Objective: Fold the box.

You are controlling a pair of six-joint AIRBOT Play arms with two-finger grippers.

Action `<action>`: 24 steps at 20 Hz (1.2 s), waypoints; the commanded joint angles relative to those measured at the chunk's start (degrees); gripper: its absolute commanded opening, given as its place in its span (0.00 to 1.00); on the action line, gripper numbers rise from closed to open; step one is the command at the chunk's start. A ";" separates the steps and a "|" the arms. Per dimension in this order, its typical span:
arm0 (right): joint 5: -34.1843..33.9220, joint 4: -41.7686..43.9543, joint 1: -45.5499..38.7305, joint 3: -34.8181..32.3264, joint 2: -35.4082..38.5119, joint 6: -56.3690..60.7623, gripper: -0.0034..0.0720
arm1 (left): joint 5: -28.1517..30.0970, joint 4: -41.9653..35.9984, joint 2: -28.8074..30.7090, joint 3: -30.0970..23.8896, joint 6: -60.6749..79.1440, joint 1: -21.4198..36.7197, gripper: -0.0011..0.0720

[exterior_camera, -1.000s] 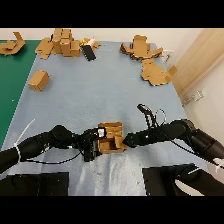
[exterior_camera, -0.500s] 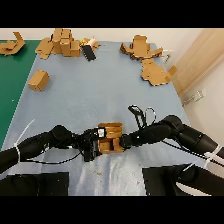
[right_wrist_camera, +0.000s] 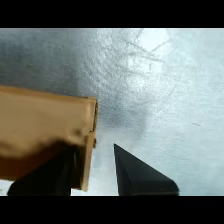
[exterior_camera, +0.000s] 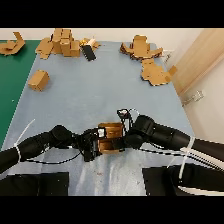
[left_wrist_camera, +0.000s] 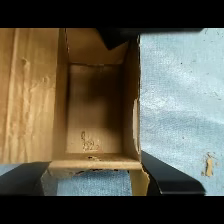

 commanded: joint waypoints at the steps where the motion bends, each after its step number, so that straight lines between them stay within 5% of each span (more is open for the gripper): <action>1: -2.75 -2.19 1.46 4.44 -4.87 4.90 0.54 | 0.00 0.00 0.02 0.04 0.00 0.07 0.62; 6: -3.52 -1.64 1.44 6.51 -8.79 6.51 0.43 | 0.00 0.00 0.00 0.04 0.00 0.04 0.62; 10: -7.48 -1.68 1.44 6.49 -9.75 6.36 0.10 | 0.00 0.00 0.00 0.04 0.00 0.07 0.62; 12: -7.17 -1.73 1.44 6.49 -9.75 6.27 0.05 | 0.00 0.00 0.02 0.04 0.00 0.04 0.62; 14: -6.12 -2.12 1.44 6.49 -9.73 4.48 0.05 | 0.00 0.00 0.00 0.04 0.00 0.04 0.62; 16: -6.56 -2.12 1.44 7.21 -9.64 2.51 0.44 | 0.00 0.00 0.02 0.04 0.00 0.04 0.62; 17: -7.98 -2.14 1.44 7.96 -9.27 2.10 0.55 | 0.00 0.00 0.00 0.04 0.00 0.07 0.62; 24: -12.74 -6.23 0.59 9.81 -0.22 3.17 0.55 | 0.00 0.00 0.00 0.04 0.00 0.04 0.62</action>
